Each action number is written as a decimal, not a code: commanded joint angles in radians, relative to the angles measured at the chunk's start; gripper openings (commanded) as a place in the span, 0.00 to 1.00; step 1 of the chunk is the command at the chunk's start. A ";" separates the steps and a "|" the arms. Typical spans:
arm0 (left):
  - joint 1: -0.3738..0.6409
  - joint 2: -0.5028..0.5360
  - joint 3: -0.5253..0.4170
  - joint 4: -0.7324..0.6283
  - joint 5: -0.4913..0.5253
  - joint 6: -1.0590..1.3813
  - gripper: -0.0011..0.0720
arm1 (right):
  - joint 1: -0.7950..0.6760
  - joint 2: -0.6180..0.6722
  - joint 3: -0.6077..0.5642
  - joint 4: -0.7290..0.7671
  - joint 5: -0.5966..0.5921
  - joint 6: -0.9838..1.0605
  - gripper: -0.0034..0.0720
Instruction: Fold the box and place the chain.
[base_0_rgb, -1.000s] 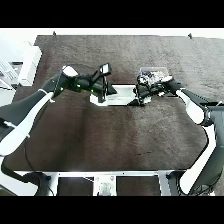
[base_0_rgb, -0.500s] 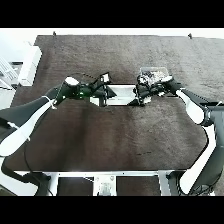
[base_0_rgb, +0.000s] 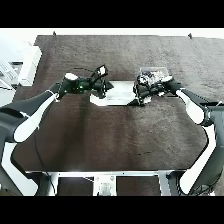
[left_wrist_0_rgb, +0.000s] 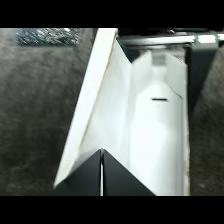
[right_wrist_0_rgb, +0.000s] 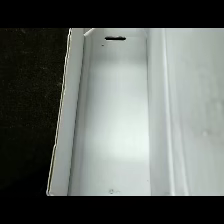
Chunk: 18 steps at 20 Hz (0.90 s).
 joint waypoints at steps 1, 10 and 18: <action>0.012 -0.034 0.072 -0.003 -0.003 -0.002 0.04 | 0.001 -0.001 0.000 0.000 0.000 0.000 0.82; 0.009 -0.114 0.102 -0.003 0.002 -0.043 0.04 | 0.001 -0.001 0.000 0.000 0.000 0.000 0.82; 0.009 -0.126 0.101 0.024 0.012 -0.079 0.04 | 0.001 -0.001 0.000 0.000 0.000 0.000 0.82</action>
